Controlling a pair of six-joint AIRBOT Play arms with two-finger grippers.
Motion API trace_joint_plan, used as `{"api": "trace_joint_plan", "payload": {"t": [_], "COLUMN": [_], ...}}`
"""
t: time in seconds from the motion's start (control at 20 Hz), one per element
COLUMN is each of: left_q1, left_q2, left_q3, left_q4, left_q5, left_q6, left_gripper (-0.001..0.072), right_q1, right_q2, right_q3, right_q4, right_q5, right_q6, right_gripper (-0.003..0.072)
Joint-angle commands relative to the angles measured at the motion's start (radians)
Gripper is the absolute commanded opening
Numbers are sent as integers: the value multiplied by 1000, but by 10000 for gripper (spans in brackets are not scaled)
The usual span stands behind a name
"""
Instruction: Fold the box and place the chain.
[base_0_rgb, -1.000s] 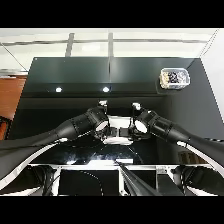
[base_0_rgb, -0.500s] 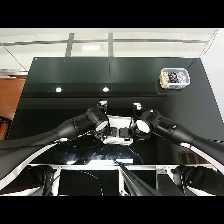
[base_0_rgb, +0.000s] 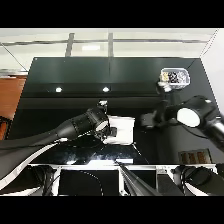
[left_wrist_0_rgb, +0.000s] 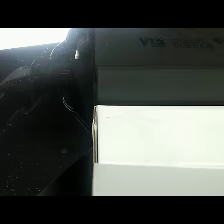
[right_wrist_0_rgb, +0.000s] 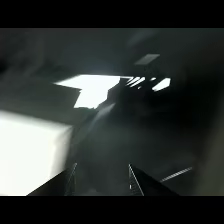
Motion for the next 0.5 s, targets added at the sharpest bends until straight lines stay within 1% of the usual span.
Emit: {"api": "trace_joint_plan", "payload": {"t": [0.0, 0.05, 0.1, 0.15, 0.2, 0.25, 0.3, 0.35, 0.4, 0.45], "left_q1": [0, 0, 0, 0, 0, 0, 0, 0, 0, 0], "left_q2": [0, 0, 0, 0, 0, 0, 0, 0, 0, 0], "left_q3": [0, 0, 0, 0, 0, 0, 0, 0, 0, 0], "left_q4": [0, 0, 0, 0, 0, 1, 3, 4, 4, 3], "left_q5": [0, 0, 0, 0, 1, 2, 2, 2, 1, 1], "left_q6": [0, 0, 0, 0, 0, 0, 0, 1, 0, 0], "left_gripper": [30, 30, 30, 29, 30, 30, 30, 30, 30, 30], "right_q1": [-117, -168, -229, -304, -383, -456, -530, -589, -633, -666], "right_q2": [49, 44, 26, -14, -64, -113, -165, -212, -268, -343], "right_q3": [-34, -65, -84, -85, -72, -38, 10, 63, 131, 221], "right_q4": [-446, -500, -503, -471, -390, -267, -111, 27, 138, 222], "right_q5": [-18, -109, -188, -243, -293, -336, -396, -436, -443, -415], "right_q6": [-74, -68, -29, 27, 66, 68, 41, -23, -37, -36], "right_gripper": [380, 380, 381, 474, 716, 718, 718, 718, 717, 717]}}
